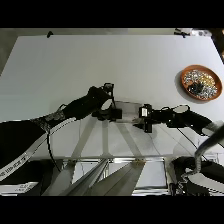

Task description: Fold the box and place the chain.

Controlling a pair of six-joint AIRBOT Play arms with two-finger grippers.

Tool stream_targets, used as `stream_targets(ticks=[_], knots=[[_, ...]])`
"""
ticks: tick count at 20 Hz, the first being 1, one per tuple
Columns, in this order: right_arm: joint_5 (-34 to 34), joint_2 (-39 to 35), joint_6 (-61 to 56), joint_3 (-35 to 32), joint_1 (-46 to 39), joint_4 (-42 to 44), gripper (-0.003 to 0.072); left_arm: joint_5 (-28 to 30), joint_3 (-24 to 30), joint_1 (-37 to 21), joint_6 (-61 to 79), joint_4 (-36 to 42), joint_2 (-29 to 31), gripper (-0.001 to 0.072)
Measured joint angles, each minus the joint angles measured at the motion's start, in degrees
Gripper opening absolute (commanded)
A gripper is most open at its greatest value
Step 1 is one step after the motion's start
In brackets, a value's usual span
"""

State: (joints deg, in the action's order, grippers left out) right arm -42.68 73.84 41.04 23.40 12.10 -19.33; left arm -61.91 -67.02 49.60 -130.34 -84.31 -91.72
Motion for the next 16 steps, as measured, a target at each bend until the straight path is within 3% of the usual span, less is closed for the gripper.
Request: stream_targets(ticks=[2,4,7,8,11,12,13,14,15,16], knots=[[0.0,0.0,0.0,0.0,0.0,0.0,0.0416,0.3,0.0,0.0,-0.2,0.1,-0.2,0.0178],[0.0,0.0,0.0,0.0,0.0,0.0,0.0416,1.0,0.0,0.1,-0.2,0.4,-0.4,0.0006],[0.0,0.0,-0.1,0.0,0.0,0.1,0.0416,0.9,-0.1,0.1,-0.3,0.6,-0.7,0.0006],[0.0,0.0,0.0,0.0,0.0,0.1,0.0416,0.9,-0.1,0.1,-0.3,0.9,-0.8,0.0041],[0.1,0.0,0.0,0.0,0.0,0.0,0.0416,1.6,0.0,0.1,-0.2,1.4,-1.1,0.0291],[0.1,0.0,0.0,0.0,0.0,0.0,0.0416,1.6,0.0,0.1,-0.2,1.4,-1.0,0.0289],[0.1,0.0,0.0,0.0,0.0,0.0,0.0416,1.3,0.0,0.1,-0.2,1.4,-1.1,0.0257],[0.1,0.0,0.0,0.0,0.0,0.0,0.0416,1.5,0.0,0.1,-0.2,1.4,-1.1,0.0185],[0.0,0.0,0.0,0.0,0.0,0.0,0.0416,1.5,0.0,0.1,-0.2,1.4,-1.1,0.0051],[0.0,0.0,0.0,0.0,0.0,0.0,0.0416,1.3,0.0,0.1,-0.2,1.4,-1.1,0.0004]])
